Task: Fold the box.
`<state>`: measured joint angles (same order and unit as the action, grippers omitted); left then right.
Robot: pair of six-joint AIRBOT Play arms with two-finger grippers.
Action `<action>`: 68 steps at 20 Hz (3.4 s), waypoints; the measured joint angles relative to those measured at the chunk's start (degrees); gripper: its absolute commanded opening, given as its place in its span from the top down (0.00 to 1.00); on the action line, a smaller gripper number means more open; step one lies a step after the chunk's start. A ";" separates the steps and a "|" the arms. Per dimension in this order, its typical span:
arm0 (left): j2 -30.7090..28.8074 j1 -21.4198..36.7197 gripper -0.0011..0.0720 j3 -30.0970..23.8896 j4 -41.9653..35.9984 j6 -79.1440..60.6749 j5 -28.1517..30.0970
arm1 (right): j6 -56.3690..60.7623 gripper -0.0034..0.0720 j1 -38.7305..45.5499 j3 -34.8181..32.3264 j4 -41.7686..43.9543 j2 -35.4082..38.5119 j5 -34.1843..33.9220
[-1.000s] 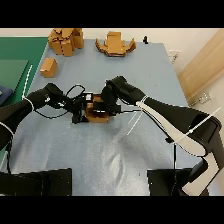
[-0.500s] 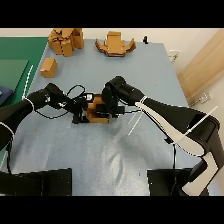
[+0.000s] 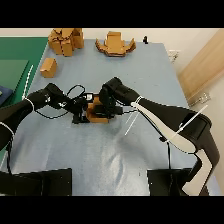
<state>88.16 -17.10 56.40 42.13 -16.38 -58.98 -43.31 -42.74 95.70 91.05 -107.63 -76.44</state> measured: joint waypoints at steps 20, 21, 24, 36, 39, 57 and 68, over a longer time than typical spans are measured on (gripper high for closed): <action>0.02 0.02 0.68 0.00 0.00 0.07 -0.11 | -1.27 0.95 -0.46 2.36 -0.68 -1.38 -1.97; 0.02 0.00 0.68 0.00 0.00 0.07 -0.09 | -1.27 0.85 -0.46 2.36 -0.72 -1.36 -1.95; 0.02 0.02 0.69 0.00 0.00 0.04 -0.11 | -1.73 0.38 -0.46 2.32 -1.64 -1.03 -2.86; 0.02 0.00 0.68 0.00 0.07 0.24 -0.09 | -11.26 0.57 2.12 2.23 0.90 7.56 -1.01; 0.02 0.00 0.68 0.00 0.07 0.68 -0.04 | -15.30 0.95 4.07 0.72 1.16 12.00 -1.77; 0.02 0.02 0.68 0.00 0.09 1.11 0.04 | -76.00 0.95 22.73 -1.38 59.60 -1.66 -1.01; 0.02 0.02 0.68 0.00 0.09 1.44 -0.04 | -97.59 0.70 12.96 -15.08 47.93 10.80 11.06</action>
<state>88.18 -17.08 56.40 42.22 -14.94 -59.02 -140.90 -29.78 80.62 138.98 -96.84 -65.39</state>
